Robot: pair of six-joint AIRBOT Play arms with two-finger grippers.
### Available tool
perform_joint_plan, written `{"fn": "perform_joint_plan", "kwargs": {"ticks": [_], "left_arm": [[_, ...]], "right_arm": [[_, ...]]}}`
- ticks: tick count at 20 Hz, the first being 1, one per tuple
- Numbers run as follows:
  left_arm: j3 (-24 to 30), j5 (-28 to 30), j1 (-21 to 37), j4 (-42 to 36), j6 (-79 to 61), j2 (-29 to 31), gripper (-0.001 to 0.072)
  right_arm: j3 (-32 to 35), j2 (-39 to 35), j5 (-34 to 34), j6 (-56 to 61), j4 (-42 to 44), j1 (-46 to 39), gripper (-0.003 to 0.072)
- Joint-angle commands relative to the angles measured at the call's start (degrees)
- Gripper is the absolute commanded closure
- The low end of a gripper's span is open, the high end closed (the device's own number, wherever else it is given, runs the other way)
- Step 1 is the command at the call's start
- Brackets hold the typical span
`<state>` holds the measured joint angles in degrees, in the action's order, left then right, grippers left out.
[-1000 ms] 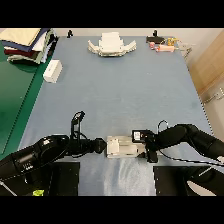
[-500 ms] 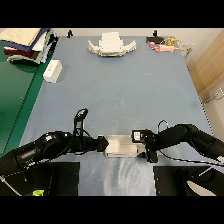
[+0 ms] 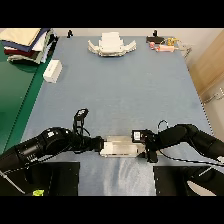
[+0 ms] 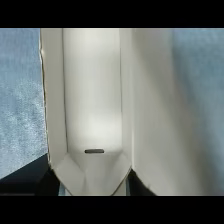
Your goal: Fold the box.
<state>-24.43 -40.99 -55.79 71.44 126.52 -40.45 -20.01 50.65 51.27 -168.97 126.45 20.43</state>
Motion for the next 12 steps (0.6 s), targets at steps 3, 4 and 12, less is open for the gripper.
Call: {"fn": "perform_joint_plan", "kwargs": {"ticks": [3, 4, 12], "left_arm": [[-2.7, 0.7, -1.0, -1.4, 0.4, -2.7, 0.0247], [-2.8, 1.6, -2.2, -1.9, 0.4, -3.5, 0.0247], [-6.3, 4.7, -8.6, -3.7, 0.6, -9.7, 0.0247]], "right_arm": [[0.0, 0.0, 0.0, 0.0, 0.0, 0.0, 0.0205], [0.0, 0.0, 0.0, 0.0, 0.0, 0.0, 0.0205], [0.0, 0.0, 0.0, 0.0, 0.0, 0.0, 0.0205]]}}
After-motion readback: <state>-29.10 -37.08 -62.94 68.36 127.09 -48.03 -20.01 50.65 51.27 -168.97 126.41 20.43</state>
